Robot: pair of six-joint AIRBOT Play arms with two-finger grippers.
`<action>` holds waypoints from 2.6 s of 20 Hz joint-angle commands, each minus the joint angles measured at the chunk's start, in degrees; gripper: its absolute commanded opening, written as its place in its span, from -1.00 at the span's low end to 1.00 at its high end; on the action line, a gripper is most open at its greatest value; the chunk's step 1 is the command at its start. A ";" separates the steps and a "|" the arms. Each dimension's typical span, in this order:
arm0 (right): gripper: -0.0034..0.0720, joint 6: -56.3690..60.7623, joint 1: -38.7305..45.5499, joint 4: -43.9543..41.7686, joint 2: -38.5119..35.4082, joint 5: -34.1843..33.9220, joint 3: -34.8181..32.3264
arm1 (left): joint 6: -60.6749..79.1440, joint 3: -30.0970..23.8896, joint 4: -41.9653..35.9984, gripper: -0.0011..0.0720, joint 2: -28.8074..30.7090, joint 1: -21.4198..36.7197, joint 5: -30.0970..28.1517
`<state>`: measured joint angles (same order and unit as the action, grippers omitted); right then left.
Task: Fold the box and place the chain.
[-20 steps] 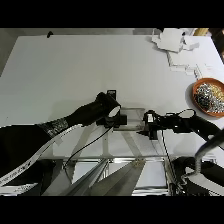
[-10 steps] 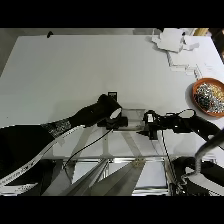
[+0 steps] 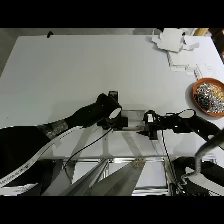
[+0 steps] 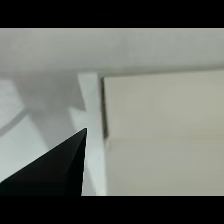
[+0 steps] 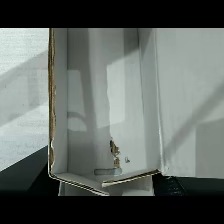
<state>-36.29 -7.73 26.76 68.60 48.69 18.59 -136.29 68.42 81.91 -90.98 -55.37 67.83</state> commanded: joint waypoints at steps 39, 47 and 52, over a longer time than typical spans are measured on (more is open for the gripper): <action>0.19 0.02 -0.02 -0.02 -0.04 0.02 -0.02 | 168.21 -37.57 -68.19 0.97 12.44 21.29 -26.49; 0.19 0.02 -0.02 -0.02 -0.04 0.02 -0.02 | 171.23 -36.33 -73.75 0.96 9.27 19.15 -26.95; 0.19 0.02 -0.02 -0.02 -0.04 0.02 -0.02 | 172.47 -36.26 -75.01 0.95 9.11 18.91 -27.41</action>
<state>-36.29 -7.73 26.76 68.60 48.71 18.59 35.46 32.01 8.01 -81.60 -36.21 40.77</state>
